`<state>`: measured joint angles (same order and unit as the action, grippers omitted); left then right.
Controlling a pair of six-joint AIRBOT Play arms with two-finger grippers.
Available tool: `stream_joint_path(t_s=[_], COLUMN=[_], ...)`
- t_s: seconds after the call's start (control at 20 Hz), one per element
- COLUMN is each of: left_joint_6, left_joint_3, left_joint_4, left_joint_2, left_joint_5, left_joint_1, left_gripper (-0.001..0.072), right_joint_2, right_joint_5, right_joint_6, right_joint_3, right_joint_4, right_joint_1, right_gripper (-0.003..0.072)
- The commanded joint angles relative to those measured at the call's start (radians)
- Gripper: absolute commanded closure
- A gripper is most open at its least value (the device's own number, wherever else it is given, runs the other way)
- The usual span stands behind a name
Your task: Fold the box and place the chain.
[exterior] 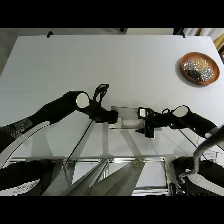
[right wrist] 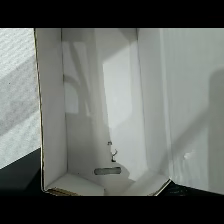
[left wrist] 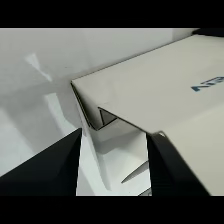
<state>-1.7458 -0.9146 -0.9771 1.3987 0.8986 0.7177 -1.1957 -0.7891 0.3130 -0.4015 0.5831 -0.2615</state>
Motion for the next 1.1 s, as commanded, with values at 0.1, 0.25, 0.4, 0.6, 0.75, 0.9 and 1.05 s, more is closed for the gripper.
stream_joint_path(t_s=[0.1, 0.25, 0.4, 0.6, 0.75, 0.9, 1.05], left_joint_6=[-0.241, -0.332, -0.381, -0.418, -0.449, -0.462, -0.534], left_joint_3=[-0.037, -0.085, -0.138, -0.239, -0.275, -0.275, -0.275], left_joint_4=[-0.138, -0.203, -0.235, -0.302, -0.323, -0.341, -0.375], left_joint_2=[0.003, 0.023, 0.079, 0.164, 0.198, 0.220, 0.227], left_joint_5=[0.012, 0.041, 0.110, 0.204, 0.215, 0.217, 0.215], left_joint_1=[0.045, 0.083, 0.116, 0.157, 0.167, 0.178, 0.178], left_gripper=[0.0265, 0.0265, 0.0265, 0.0265, 0.0308, 0.0325, 0.0325], right_joint_2=[0.000, 0.000, 0.000, 0.000, 0.000, 0.000, 0.000], right_joint_5=[0.000, 0.000, 0.000, 0.000, 0.000, 0.000, 0.000], right_joint_6=[0.000, 0.000, 0.000, 0.000, 0.000, 0.000, 0.000], right_joint_3=[0.000, 0.000, 0.000, 0.000, 0.000, 0.000, 0.000], right_joint_4=[0.000, 0.000, 0.000, 0.000, 0.000, 0.000, 0.000], right_joint_1=[0.000, 0.000, 0.000, 0.000, 0.000, 0.000, 0.000], right_gripper=[0.0346, 0.0346, 0.0346, 0.0346, 0.0346, 0.0346, 0.0346])
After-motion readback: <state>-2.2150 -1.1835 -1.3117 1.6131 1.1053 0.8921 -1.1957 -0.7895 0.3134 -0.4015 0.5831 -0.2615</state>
